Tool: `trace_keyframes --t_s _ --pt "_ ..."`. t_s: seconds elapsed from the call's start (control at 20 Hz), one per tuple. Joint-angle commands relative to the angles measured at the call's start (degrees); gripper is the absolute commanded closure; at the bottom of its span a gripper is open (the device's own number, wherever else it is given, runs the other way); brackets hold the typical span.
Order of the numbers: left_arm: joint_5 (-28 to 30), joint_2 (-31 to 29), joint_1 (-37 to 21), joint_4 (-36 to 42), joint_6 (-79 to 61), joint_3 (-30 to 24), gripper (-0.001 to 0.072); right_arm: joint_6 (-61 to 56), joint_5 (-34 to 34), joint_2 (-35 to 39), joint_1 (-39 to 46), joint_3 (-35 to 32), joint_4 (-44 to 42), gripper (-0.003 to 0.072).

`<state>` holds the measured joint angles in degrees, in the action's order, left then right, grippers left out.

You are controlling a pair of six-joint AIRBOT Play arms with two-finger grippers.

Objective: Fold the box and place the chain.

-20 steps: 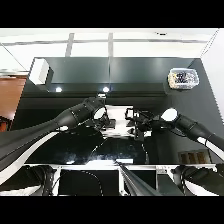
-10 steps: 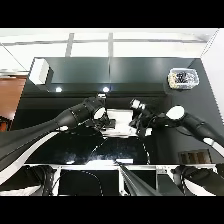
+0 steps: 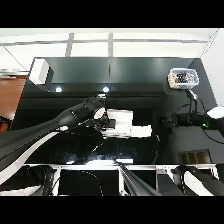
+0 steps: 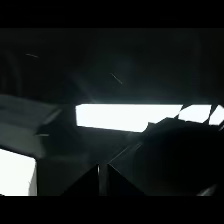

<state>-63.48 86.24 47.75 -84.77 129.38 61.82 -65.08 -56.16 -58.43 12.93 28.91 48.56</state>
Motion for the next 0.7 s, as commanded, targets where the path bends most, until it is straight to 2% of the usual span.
trace_keyframes --t_s 0.0,0.1,0.2,0.35,0.45,0.55,0.6,0.65 --pt "-0.2 0.0 0.0 0.0 0.0 0.0 0.0684 -7.0 -5.4 -2.1 1.2 -3.9 -1.8 0.0633" --pt "-0.2 0.0 0.0 0.0 0.0 0.0 0.0684 -5.3 -7.1 -5.5 -2.9 -4.0 -3.8 0.0633" --pt "-0.3 0.0 0.0 0.0 0.0 0.0 0.0684 0.2 -8.4 -9.4 -7.7 -4.0 -11.5 0.0633" --pt "-0.3 0.0 -0.1 0.0 0.0 0.0 0.0684 7.3 -4.6 -12.7 -14.1 -3.6 -21.0 0.0632" --pt "-0.3 0.0 -0.1 0.0 0.0 0.0 0.0684 7.5 -4.0 -12.7 -16.2 -1.7 -21.5 0.0631" --pt "-0.2 0.0 -0.1 0.0 0.0 0.0 0.0684 7.5 -7.2 -12.7 -16.2 0.7 -21.2 0.063" --pt "-0.2 0.0 -0.1 0.0 0.0 0.0 0.0684 7.5 -8.7 -12.7 -16.2 1.9 -20.8 0.0596" --pt "-0.2 0.0 -0.1 0.0 0.0 0.0 0.0684 7.5 -9.9 -12.7 -16.2 2.8 -20.9 0.0453"
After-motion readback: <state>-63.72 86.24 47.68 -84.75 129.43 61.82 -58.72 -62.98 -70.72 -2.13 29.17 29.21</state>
